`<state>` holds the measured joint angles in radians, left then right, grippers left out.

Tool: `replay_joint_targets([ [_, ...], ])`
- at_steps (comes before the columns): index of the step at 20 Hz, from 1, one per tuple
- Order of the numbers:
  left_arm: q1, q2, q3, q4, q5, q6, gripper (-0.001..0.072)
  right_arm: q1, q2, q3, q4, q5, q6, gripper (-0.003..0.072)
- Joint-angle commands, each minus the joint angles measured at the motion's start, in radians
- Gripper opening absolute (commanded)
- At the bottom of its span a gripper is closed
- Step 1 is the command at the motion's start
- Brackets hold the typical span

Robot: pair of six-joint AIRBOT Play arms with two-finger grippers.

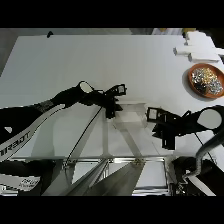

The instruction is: Fold the box and place the chain.

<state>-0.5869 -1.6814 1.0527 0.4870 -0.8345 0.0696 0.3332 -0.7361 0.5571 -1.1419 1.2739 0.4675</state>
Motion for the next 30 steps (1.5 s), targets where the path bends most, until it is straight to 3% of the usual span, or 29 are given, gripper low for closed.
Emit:
replay_joint_targets([
  [1, -0.001, 0.001, 0.001, 0.0, 0.0, 0.0, 0.0012, 0.073, -0.012, -0.1, -0.082, -0.201, -0.121, 0.0564],
  [2, 0.0, 0.001, 0.001, 0.0, 0.0, 0.0, 0.0012, 0.099, -0.01, -0.134, -0.09, -0.274, -0.121, 0.071],
  [6, 0.0, 0.001, 0.001, 0.0, 0.0, 0.0, 0.0012, 0.179, 0.015, -0.226, -0.097, -0.561, -0.121, 0.0704],
  [12, -0.001, 0.001, 0.001, 0.0, 0.0, 0.0, 0.0012, 0.14, 0.013, -0.245, -0.124, -0.756, -0.129, 0.0699],
  [16, 0.0, 0.001, 0.001, 0.0, 0.0, 0.0, 0.0012, 0.091, 0.01, -0.244, -0.055, -0.758, -0.19, 0.0698],
  [21, -0.001, 0.001, 0.001, 0.0, 0.0, 0.0, 0.0012, -0.011, -0.089, -0.182, 0.218, -0.722, -0.454, 0.0698],
  [27, 0.0, 0.001, 0.001, 0.0, 0.0, 0.0, 0.0012, -0.164, -0.209, -0.124, 0.343, -0.608, -0.587, 0.0697],
  [30, -0.001, 0.001, 0.001, 0.0, 0.0, 0.0, 0.0012, -0.227, -0.271, -0.123, 0.41, -0.52, -0.763, 0.0697],
])
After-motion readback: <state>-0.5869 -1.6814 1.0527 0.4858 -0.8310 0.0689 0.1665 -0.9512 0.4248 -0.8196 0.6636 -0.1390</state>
